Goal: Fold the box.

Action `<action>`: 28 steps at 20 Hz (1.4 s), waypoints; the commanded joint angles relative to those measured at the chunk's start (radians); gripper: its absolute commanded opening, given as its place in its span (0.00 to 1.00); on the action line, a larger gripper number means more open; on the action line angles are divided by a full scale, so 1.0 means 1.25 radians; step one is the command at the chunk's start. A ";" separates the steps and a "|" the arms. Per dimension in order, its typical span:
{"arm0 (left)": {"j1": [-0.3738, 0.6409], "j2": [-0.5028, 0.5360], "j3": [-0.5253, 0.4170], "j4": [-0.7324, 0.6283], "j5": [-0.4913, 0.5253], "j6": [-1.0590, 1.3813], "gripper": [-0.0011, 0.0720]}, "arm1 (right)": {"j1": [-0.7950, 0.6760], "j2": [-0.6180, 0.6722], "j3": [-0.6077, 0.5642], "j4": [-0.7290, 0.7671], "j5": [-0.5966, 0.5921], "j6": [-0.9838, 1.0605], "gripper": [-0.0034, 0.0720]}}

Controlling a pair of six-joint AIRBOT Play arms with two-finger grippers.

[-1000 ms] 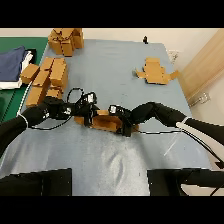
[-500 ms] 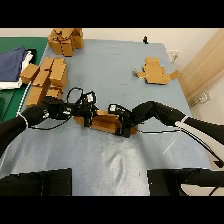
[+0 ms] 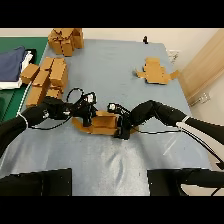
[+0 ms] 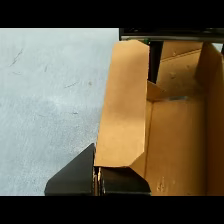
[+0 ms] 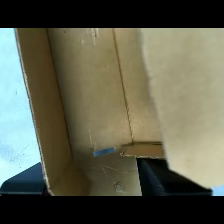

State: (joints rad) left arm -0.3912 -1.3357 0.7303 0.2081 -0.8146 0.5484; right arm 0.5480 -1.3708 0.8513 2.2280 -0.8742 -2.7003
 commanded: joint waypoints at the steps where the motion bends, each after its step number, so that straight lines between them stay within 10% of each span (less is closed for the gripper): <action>1: 0.000 0.000 0.000 -0.002 -0.006 0.000 0.04 | 0.000 0.002 0.003 0.005 0.023 0.012 0.94; 28: -0.002 -0.033 0.018 0.007 -0.007 0.052 0.04 | 0.092 0.139 0.026 -0.379 -0.087 0.225 0.88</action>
